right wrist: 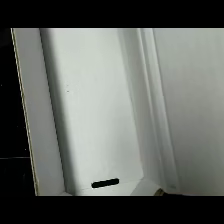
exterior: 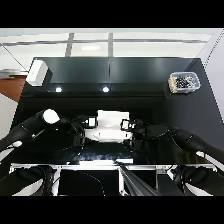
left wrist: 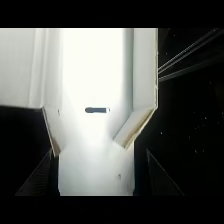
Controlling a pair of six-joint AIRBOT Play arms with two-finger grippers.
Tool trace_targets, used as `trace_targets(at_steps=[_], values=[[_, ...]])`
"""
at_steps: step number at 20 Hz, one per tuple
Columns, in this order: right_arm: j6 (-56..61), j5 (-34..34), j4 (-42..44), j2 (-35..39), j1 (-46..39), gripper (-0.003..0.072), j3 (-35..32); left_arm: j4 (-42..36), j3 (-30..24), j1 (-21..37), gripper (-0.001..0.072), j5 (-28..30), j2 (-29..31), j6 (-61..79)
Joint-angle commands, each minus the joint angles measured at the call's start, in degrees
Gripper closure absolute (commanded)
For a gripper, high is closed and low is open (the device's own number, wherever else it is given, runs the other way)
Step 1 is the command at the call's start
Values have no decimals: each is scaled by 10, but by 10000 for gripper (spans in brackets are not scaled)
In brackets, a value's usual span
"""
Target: Fold the box and place the chain.
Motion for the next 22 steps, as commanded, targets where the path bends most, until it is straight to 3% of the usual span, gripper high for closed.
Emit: trace_targets(at_steps=[1, 3, 4, 5, 7, 9, 11, 13, 22], values=[[0, 0, 0, 0, 0, 331, 0, -20, -2, -21, 6, 53, -14, 2], [0, 0, 0, 0, 0, 332, 0, -40, -2, -21, 77, 61, -14, 2], [0, 0, 0, 0, 0, 332, 0, -48, -2, -21, 254, 51, -14, 2], [0, 0, 0, 0, 0, 332, 0, -57, -2, -21, 354, 36, -14, 2], [0, 0, 0, 0, 0, 332, 0, -80, -2, -21, 388, 11, -14, 2], [0, 0, 0, 0, 0, 332, 0, -83, -2, -21, 571, 4, -14, 2], [0, 0, 0, 0, 0, 332, 0, -89, -2, -21, 577, 4, -14, 2], [0, 0, 0, 0, 0, 332, 0, -113, -2, -21, 664, 8, -15, 2], [0, 0, 0, 0, 0, 332, 0, -141, -2, -73, 667, 47, -52, -7]])
